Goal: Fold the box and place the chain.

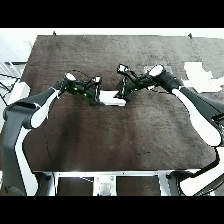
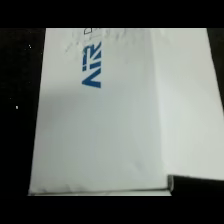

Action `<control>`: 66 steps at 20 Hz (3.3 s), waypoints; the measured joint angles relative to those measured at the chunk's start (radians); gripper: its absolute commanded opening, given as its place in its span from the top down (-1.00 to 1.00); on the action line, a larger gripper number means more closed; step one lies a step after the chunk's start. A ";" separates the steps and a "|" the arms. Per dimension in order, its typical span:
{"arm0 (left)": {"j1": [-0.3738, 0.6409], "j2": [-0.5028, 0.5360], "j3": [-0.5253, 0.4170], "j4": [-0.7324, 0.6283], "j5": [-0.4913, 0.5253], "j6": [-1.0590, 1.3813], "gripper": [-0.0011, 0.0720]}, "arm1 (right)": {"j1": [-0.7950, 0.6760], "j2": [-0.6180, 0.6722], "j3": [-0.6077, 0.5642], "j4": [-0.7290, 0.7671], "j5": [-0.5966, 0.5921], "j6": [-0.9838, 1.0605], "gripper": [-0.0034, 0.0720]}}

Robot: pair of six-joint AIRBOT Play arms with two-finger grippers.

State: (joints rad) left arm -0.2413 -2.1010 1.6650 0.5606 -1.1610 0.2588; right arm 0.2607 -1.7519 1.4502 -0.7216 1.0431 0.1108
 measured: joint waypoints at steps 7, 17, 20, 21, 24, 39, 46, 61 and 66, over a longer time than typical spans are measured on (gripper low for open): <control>0.000 0.000 0.000 0.000 0.002 -0.002 -0.75 | 0.003 0.005 0.002 -0.001 -0.044 -0.010 -0.03; 0.000 0.000 0.000 0.000 0.002 0.000 -0.75 | 0.004 0.035 -0.013 -0.003 -0.058 -0.017 0.27; 0.000 0.000 0.000 0.000 0.001 0.000 -0.75 | 0.004 0.035 -0.021 -0.007 -0.058 -0.018 0.41; 0.000 0.000 0.000 0.000 0.001 0.000 -0.75 | 0.005 0.035 -0.023 -0.008 -0.060 -0.018 0.41; 0.000 0.000 0.000 0.000 0.001 0.000 -0.75 | 0.005 0.035 -0.025 -0.010 -0.072 -0.018 0.41; 0.001 0.000 0.000 0.001 -0.001 0.001 -0.75 | 0.031 0.035 -0.063 -0.020 -0.099 -0.018 0.41; 0.000 0.000 0.000 0.002 -0.005 0.004 -0.75 | 0.044 0.036 -0.121 -0.019 -0.092 -0.026 0.39; 0.000 0.000 0.000 0.000 0.000 0.000 -0.75 | 0.008 0.005 -0.104 0.153 -0.027 -0.047 0.87; 0.000 0.000 0.000 0.001 0.002 0.002 -0.75 | 0.008 -0.054 -0.111 0.171 -0.020 0.026 0.87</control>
State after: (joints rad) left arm -0.2417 -2.1014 1.6646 0.5613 -1.1591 0.2604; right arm 0.2684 -1.8057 1.3396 -0.5510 1.0233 0.1371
